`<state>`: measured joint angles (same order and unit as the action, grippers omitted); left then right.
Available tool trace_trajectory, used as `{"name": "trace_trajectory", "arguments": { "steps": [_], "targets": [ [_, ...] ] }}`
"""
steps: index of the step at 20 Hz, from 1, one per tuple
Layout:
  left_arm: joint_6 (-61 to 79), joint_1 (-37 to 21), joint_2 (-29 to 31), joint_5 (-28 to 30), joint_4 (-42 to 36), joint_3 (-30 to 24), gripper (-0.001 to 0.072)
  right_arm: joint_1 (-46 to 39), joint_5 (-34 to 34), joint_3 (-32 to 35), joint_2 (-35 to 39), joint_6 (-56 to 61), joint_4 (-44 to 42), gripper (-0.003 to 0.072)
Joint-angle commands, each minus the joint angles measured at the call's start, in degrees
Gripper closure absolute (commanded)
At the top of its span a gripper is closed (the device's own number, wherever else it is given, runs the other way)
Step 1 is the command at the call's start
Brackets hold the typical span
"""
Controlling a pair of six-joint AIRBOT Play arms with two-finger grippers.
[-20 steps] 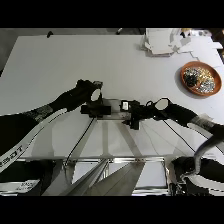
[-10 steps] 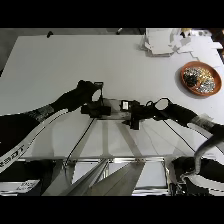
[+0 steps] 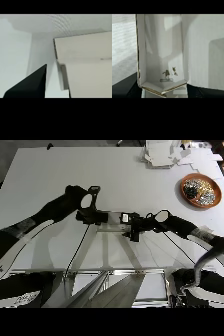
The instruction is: Fold the box and place the chain.
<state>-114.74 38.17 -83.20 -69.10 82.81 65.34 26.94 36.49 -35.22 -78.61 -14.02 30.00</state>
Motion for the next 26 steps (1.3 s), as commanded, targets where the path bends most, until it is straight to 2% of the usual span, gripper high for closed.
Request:
{"name": "trace_trajectory", "arguments": {
  "steps": [1, 2, 3, 5, 8, 10, 12, 17, 19, 20, 26],
  "targets": [
    [19.3, -3.19, 6.08, -5.57, -1.11, -0.22, 0.0264, -0.02, -0.02, 0.0, 0.04, 0.02, -0.04, 0.0305],
    [25.22, -4.63, 8.44, -8.15, -1.11, -0.98, 0.0114, -0.02, -0.02, 0.0, 0.04, 0.02, -0.04, 0.0305],
    [30.6, -6.23, 10.84, -8.98, -1.42, -2.1, 0.01, -0.02, -0.02, 0.0, 0.04, 0.02, -0.04, 0.0305],
    [51.17, -10.01, 16.33, -6.25, -4.74, -6.56, 0.0077, -0.02, -0.02, 0.0, 0.04, 0.02, -0.04, 0.0305],
    [88.67, -16.24, 21.88, 5.07, -17.84, -18.16, 0.0078, -0.02, -0.02, 0.0, 0.04, 0.04, -0.04, 0.0305],
    [114.4, -19.96, 21.7, 11.41, -29.66, -25.55, 0.0079, -0.02, -0.02, 0.0, 0.04, 0.02, -0.04, 0.0305],
    [129.63, -21.59, 18.6, 14.1, -38.03, -29.55, 0.0078, -0.02, -0.02, 0.0, 0.04, 0.02, -0.04, 0.0305],
    [138.49, -21.62, 7.8, 16.81, -52.65, -29.81, 0.0075, -0.02, -0.02, 0.0, 0.04, 0.02, -0.04, 0.0305],
    [142.14, -21.64, 5.73, 16.81, -53.59, -29.81, 0.0059, -0.02, -0.02, 0.0, 0.04, 0.02, -0.04, 0.0305],
    [143.21, -21.77, 5.16, 17.0, -53.59, -29.81, -0.0002, -0.02, -0.02, 0.0, 0.04, 0.02, -0.04, 0.0305],
    [144.45, -22.97, 2.97, 18.6, -52.94, -29.81, 0.0005, -0.02, 0.0, 0.0, 0.04, 0.02, -0.04, 0.0305]
  ]
}}
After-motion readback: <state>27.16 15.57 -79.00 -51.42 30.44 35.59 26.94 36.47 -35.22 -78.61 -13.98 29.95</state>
